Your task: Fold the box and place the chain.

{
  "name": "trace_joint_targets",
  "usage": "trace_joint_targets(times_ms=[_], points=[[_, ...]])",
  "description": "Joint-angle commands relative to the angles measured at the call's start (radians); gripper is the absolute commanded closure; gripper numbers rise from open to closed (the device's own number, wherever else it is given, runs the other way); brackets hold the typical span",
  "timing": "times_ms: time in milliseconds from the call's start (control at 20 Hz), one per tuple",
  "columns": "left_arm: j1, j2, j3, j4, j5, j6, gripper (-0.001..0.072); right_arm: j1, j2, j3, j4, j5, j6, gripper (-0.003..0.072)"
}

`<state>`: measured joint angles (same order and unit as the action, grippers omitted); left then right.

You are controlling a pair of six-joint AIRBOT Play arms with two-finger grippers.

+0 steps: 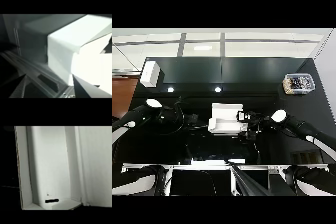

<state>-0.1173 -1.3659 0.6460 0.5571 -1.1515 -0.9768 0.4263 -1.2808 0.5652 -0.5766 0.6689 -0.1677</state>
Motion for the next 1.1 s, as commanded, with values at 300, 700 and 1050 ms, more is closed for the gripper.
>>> trace_joint_targets(times_ms=[300,700,1050], points=[[-0.067,0.0,0.069,-0.056,-0.023,0.012,0.0116,0.0,-0.001,0.0,0.0,0.0,0.0,0.056],[-0.195,0.005,0.069,-0.042,0.056,-0.007,0.0213,0.0,-0.001,0.0,0.0,0.0,0.0,0.056],[-0.264,0.006,0.186,0.248,0.102,-0.296,0.0213,0.0,-0.001,0.0,0.0,0.0,0.0,0.056]])
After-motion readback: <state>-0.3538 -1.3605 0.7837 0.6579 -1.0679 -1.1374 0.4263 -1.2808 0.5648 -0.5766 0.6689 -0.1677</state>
